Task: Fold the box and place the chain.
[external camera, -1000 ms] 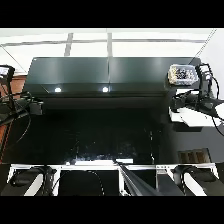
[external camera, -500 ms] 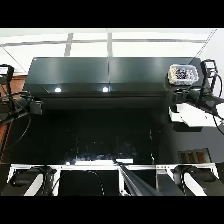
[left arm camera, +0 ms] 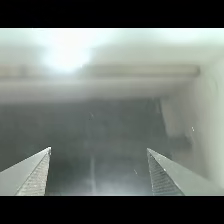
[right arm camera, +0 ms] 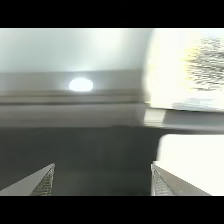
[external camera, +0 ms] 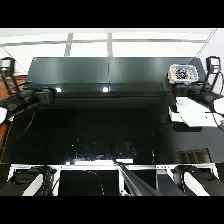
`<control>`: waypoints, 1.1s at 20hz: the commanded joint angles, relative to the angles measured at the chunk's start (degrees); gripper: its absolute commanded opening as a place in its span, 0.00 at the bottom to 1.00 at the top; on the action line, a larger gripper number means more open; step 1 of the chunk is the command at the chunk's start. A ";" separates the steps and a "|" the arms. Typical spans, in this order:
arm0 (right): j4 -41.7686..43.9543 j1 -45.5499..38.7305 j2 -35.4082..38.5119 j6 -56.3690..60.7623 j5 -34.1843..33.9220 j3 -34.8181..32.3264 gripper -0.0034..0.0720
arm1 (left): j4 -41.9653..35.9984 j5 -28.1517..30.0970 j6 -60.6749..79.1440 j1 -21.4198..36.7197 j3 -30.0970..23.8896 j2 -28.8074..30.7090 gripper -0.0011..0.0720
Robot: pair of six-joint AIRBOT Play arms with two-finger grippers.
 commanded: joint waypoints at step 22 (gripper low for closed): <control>-6.05 -40.70 -41.66 -18.64 50.27 41.35 0.07 | -0.72 -10.23 -8.46 -0.79 1.22 -12.55 0.98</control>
